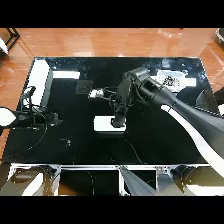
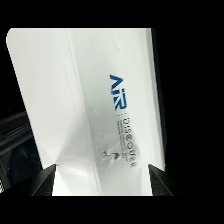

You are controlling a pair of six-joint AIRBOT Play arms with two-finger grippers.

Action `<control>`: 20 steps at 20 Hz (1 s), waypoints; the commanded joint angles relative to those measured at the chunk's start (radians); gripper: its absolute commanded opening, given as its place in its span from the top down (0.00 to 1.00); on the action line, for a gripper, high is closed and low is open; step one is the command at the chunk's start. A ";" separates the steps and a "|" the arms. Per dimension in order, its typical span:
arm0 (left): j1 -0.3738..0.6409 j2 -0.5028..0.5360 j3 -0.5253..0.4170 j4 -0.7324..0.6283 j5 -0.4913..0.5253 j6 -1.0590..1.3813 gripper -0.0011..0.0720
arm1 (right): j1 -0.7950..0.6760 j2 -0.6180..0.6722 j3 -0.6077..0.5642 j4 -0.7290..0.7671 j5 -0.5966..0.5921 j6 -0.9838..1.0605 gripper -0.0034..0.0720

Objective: Fold the box and place the chain.

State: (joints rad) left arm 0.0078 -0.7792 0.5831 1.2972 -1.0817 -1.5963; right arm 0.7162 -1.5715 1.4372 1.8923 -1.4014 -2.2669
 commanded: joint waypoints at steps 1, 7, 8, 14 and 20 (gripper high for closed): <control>0.001 0.000 0.001 0.000 0.003 0.000 0.13 | 0.030 0.010 -0.060 -0.055 0.068 0.039 0.02; 0.001 0.000 0.001 0.000 0.004 0.000 0.13 | 0.067 0.011 -0.068 -0.120 0.135 0.058 0.04; 0.001 0.000 0.001 0.000 0.004 0.000 0.13 | 0.067 0.011 -0.068 -0.125 0.135 0.058 0.04; 0.000 0.000 0.001 0.000 0.008 0.000 0.13 | 0.087 0.111 -0.067 -0.213 0.083 0.134 0.04; 0.000 0.000 0.001 0.000 0.034 0.019 0.13 | 0.151 0.215 -0.210 -0.226 0.304 0.215 0.03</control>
